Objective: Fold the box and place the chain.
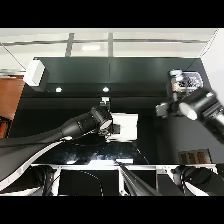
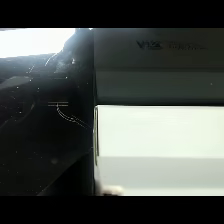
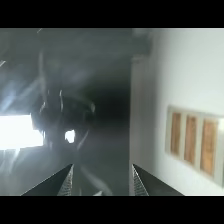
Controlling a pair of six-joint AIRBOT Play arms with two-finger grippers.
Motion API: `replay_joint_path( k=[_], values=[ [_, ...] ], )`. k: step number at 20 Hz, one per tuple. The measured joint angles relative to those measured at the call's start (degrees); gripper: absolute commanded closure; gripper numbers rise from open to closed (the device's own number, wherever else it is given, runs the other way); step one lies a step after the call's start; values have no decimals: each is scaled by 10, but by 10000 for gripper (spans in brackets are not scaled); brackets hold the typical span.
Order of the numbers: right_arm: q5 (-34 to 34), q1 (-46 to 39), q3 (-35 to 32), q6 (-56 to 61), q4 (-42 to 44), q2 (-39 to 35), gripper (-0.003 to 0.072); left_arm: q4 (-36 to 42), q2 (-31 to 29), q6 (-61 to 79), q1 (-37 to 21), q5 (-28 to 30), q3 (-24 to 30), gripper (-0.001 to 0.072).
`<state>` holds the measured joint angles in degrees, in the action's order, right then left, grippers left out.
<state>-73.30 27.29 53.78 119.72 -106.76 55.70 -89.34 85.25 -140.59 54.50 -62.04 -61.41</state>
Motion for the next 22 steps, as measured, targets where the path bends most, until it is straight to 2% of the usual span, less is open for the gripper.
replay_joint_path(
  k=[1, 2, 3, 6, 9, 14, 15, 16, 20, 21, 22],
  values=[
    [25, -34, 0, -6, -7, -1, 225, 0, 0, 0, 0, 0, 0, 683],
    [55, -69, 0, -9, -14, 0, 1, 0, 0, 0, 0, 0, 0, 684],
    [90, -110, 1, -13, -17, 5, -21, 0, 0, 0, 0, 0, 0, 684],
    [180, -213, 11, -24, -11, 44, -20, 0, 0, 0, 0, 0, 0, 684],
    [226, -291, 61, -53, 26, 129, -18, -1, 0, 0, 0, 0, 0, 684],
    [221, -347, 213, -108, 72, 306, -15, -2, 0, 0, 0, 0, 0, 684],
    [217, -351, 241, -117, 76, 337, 16, -2, 0, 0, 0, 0, 0, 684],
    [213, -354, 269, -124, 78, 367, 16, -2, 0, 0, 0, 0, 0, 684],
    [204, -363, 343, -139, 89, 454, 16, -2, 0, 0, 0, 0, 0, 684],
    [203, -364, 352, -140, 90, 468, 46, -2, 0, 0, 0, 0, 0, 684],
    [201, -365, 360, -143, 93, 480, 158, -2, 0, 0, 0, 0, 0, 684]
  ],
)
